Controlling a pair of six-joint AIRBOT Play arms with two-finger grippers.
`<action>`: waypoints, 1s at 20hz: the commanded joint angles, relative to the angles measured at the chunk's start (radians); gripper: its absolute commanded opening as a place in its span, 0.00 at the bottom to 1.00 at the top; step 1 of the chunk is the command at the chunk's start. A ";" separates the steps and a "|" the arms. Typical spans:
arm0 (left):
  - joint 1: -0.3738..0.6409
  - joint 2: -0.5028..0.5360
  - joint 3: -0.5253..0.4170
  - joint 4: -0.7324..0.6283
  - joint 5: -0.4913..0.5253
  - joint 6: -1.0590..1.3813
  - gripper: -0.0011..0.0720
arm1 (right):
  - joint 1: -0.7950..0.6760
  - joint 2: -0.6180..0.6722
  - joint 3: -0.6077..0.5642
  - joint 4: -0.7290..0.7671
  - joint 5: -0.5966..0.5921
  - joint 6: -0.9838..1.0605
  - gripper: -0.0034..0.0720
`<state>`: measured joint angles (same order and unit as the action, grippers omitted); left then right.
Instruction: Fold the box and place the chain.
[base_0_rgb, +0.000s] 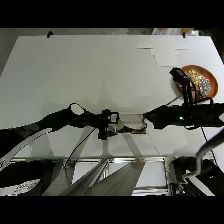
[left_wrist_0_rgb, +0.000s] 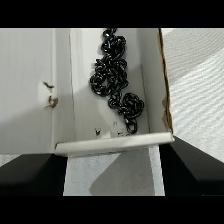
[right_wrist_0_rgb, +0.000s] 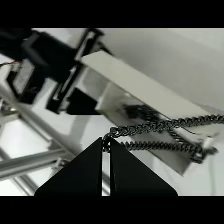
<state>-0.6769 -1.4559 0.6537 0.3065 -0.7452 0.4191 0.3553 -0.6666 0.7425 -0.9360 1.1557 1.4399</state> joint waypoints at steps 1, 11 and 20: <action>0.000 0.000 0.001 0.000 0.000 0.000 0.30 | 0.082 0.012 0.000 0.061 -0.037 0.000 0.07; 0.000 0.000 0.001 0.000 0.000 0.000 0.30 | 0.191 0.013 0.001 -0.173 -0.269 0.099 0.07; 0.000 0.000 0.001 0.000 0.000 0.000 0.30 | 0.061 0.137 0.003 -0.544 -0.166 0.317 0.07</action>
<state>-0.6769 -1.4555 0.6537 0.3065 -0.7452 0.4187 0.4706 -0.5739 0.7456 -1.3895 0.9215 1.7100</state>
